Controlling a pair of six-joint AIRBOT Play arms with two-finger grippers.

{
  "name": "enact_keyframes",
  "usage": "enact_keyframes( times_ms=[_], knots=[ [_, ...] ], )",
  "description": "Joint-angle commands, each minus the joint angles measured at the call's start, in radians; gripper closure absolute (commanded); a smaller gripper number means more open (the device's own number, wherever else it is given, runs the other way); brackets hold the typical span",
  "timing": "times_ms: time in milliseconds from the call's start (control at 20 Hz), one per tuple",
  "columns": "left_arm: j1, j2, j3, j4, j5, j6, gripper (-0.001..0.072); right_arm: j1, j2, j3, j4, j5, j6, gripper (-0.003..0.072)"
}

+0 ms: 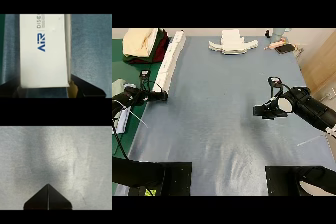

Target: Fold the box.

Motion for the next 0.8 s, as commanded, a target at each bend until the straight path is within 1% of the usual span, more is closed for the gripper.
enact_keyframes(
  times_ms=[0,150,300,400,550,650,700,750],
  knots=[
    [0.0,0.032,0.0,0.009,-0.022,0.003,0.0009,0.0,-0.001,0.001,0.0,0.0,0.0,0.0684],
    [0.0,0.085,0.0,0.069,-0.047,0.0,0.0009,0.0,-0.001,0.001,0.0,0.0,0.0,0.0683],
    [0.006,0.16,0.0,0.161,-0.128,-0.015,0.0009,0.0,-0.001,0.001,0.0,0.001,0.0,0.0684],
    [0.032,0.216,0.0,0.237,-0.187,-0.1,0.0009,0.0,-0.001,0.001,0.0,0.004,-0.001,0.0684],
    [0.088,0.296,0.0,0.353,-0.322,-0.222,0.0009,0.0,-0.001,0.001,0.0,0.003,-0.003,0.0684],
    [0.12,0.356,0.0,0.367,-0.418,-0.237,0.0011,0.0,-0.001,0.001,0.0,0.003,-0.013,0.0683],
    [0.127,0.391,0.0,0.368,-0.452,-0.263,0.0086,0.0,-0.001,0.001,0.0,0.002,-0.02,0.0684],
    [0.127,0.425,0.003,0.367,-0.486,-0.304,0.0373,0.0,-0.001,0.001,0.0,-0.001,-0.023,0.0684]
  ],
)
